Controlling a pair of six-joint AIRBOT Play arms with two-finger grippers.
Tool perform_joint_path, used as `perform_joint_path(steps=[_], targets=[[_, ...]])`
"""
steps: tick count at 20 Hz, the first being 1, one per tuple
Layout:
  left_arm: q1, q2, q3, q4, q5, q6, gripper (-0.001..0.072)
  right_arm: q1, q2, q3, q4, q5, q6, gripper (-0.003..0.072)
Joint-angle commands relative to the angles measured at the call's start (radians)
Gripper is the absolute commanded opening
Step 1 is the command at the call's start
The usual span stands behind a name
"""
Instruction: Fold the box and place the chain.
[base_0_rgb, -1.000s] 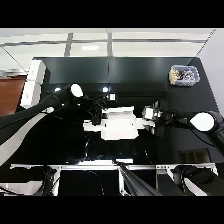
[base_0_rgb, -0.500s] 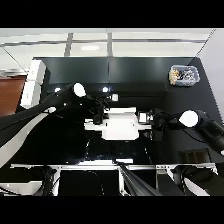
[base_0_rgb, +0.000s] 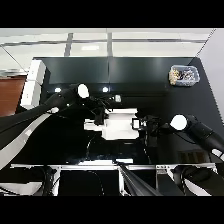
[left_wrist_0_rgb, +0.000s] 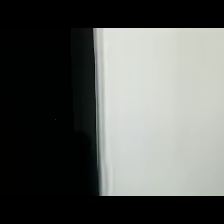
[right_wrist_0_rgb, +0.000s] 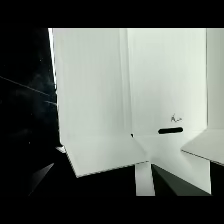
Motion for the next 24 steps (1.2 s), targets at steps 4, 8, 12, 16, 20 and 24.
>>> perform_joint_path(steps=[4, 8, 12, 16, 20, 24], targets=[[-0.002, -0.001, 0.001, 0.006, -0.001, -0.009, 0.003, 0.01, -0.006, -0.006, 0.138, -0.098, -0.001, 0.0709], [-0.002, -0.001, 0.001, 0.007, -0.001, -0.009, 0.003, 0.01, 0.008, 0.003, 0.149, -0.108, -0.001, 0.0709], [-0.002, -0.001, 0.001, 0.006, 0.0, -0.008, 0.003, 0.005, 0.027, 0.019, 0.127, -0.179, -0.002, 0.0709], [-0.002, -0.001, 0.001, 0.006, -0.001, -0.008, 0.0029, -0.011, 0.026, 0.034, 0.143, -0.193, -0.152, 0.0709], [-0.002, -0.001, 0.001, 0.006, 0.0, -0.008, 0.003, -0.072, 0.024, 0.034, 0.151, -0.195, -0.154, 0.0709], [-0.002, -0.001, 0.001, 0.006, 0.0, -0.008, 0.0029, -0.088, -0.021, 0.034, 0.3, -0.188, -0.304, 0.0709]])
